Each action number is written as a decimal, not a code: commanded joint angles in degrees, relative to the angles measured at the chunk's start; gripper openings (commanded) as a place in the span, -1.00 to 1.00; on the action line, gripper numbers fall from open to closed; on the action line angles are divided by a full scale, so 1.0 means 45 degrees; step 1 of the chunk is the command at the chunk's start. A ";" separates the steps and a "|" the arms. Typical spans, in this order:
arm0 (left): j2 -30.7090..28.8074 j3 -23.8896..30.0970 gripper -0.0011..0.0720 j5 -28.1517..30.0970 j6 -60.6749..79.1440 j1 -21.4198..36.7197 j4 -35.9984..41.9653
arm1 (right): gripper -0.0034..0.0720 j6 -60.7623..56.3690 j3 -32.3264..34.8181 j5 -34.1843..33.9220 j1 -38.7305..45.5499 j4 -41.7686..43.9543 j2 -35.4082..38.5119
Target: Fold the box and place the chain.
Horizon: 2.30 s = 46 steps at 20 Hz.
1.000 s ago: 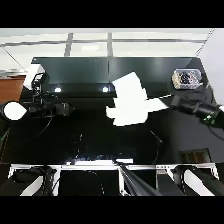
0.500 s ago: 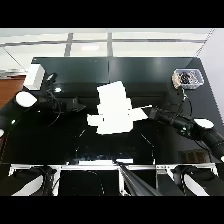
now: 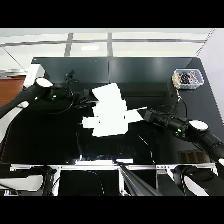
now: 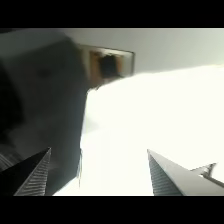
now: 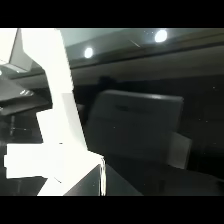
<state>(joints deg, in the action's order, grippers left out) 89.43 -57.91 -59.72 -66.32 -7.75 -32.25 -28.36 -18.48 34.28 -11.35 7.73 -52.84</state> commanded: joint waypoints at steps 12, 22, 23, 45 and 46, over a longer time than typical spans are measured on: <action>0.2939 -0.1904 0.41 -0.6368 0.6144 -0.0272 0.1870 | -0.86 -0.0010 0.0010 -0.0087 -0.0068 -0.0510 0.0010; 0.2939 -0.2832 -0.52 -0.6601 0.6086 -0.0393 -0.1146 | -0.86 -0.0024 0.0010 -0.0238 -0.0068 -0.1870 0.0010; 0.2939 -0.2832 -0.52 -0.6416 0.6086 -0.0471 -0.1064 | -0.85 -0.0019 0.0010 -0.0189 -0.0068 -0.1967 0.0010; 0.2361 -0.2807 -0.90 -0.5115 0.5994 -0.1467 -0.2006 | 0.96 -0.1355 -0.1477 0.2890 0.0539 -0.7106 0.0010; 0.1967 -0.2720 -0.91 -0.5095 0.5984 -0.1559 -0.2297 | 0.96 -0.1899 -0.2142 0.3599 0.0855 -0.8718 0.0010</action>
<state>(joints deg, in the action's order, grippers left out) 100.77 -70.48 -82.89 -39.22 -14.22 -38.57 -30.83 -22.98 42.50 -9.85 -14.28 -52.84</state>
